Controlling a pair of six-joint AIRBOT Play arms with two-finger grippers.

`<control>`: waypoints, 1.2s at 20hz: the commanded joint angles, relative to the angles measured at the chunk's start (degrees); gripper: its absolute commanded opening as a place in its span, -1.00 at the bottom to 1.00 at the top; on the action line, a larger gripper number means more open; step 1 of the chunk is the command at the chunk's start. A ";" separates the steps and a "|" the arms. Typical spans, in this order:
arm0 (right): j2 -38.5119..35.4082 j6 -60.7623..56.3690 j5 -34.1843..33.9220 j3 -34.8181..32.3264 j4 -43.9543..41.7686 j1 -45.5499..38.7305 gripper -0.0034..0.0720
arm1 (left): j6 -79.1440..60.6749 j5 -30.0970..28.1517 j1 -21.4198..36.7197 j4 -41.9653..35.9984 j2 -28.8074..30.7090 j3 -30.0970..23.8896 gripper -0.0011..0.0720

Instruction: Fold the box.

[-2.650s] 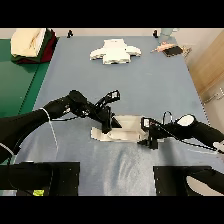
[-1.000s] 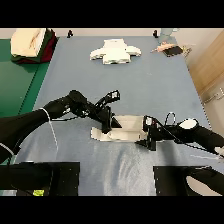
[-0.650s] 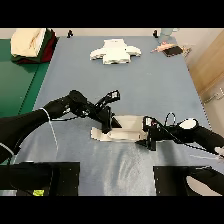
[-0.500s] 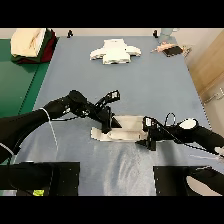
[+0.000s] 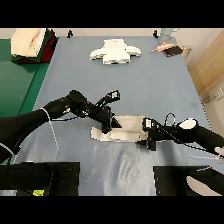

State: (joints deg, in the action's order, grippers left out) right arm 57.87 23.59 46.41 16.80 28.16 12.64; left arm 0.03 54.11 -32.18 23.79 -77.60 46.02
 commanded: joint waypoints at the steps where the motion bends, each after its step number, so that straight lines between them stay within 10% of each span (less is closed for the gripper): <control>1: 0.02 0.02 -0.24 0.02 0.09 -0.02 0.46 | -0.02 0.00 0.02 0.00 0.04 0.00 -0.92; 24: 0.02 0.00 -0.24 0.02 0.07 -0.02 0.46 | 0.04 -0.48 0.02 -2.16 0.04 0.00 -0.92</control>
State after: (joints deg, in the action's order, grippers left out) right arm 57.87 23.64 46.15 16.80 28.25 12.64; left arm 0.01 53.65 -32.18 21.87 -77.60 45.95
